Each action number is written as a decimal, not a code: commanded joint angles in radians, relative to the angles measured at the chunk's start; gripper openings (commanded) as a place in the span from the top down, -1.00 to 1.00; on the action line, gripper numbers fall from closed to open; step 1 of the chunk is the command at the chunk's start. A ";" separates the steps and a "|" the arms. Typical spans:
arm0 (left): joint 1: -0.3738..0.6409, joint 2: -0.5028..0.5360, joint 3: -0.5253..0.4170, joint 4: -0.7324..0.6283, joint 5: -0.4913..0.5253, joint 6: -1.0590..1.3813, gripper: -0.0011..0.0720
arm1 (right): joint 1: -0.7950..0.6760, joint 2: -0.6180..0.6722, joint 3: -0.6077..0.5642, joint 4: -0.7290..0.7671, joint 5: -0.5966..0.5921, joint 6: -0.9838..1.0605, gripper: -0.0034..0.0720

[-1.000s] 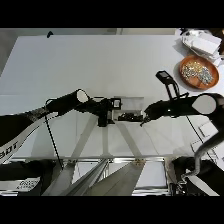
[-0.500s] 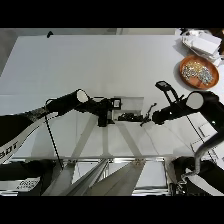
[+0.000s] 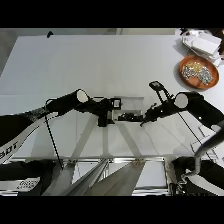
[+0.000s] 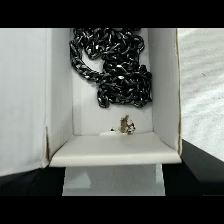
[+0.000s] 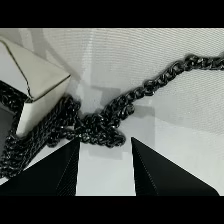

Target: Fold the box and place the chain.

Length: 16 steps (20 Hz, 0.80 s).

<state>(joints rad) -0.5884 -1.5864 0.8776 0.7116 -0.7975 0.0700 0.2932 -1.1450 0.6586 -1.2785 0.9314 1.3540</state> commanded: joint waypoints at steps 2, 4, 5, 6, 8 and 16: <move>0.001 0.000 0.000 0.000 0.000 0.000 0.61 | 0.008 -0.018 0.000 -0.002 -0.028 0.002 0.01; 0.001 0.000 0.000 0.000 0.000 0.000 0.61 | 0.037 -0.051 0.000 -0.005 -0.029 0.002 0.01; 0.001 0.000 0.000 0.000 0.000 0.000 0.61 | 0.054 -0.065 0.000 -0.008 -0.034 0.002 0.01; 0.001 0.000 0.000 0.000 0.000 0.000 0.61 | 0.065 -0.069 0.000 -0.009 -0.047 0.003 0.06; 0.001 0.000 0.000 0.000 0.000 0.000 0.61 | 0.069 -0.069 0.000 -0.013 -0.060 0.003 0.18; 0.001 0.000 0.000 0.000 0.000 0.000 0.61 | 0.069 -0.114 0.000 -0.061 0.005 0.033 0.32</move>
<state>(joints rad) -0.5880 -1.5864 0.8776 0.7116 -0.7975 0.0704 0.3603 -1.2362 0.6598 -1.3334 0.9218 1.3697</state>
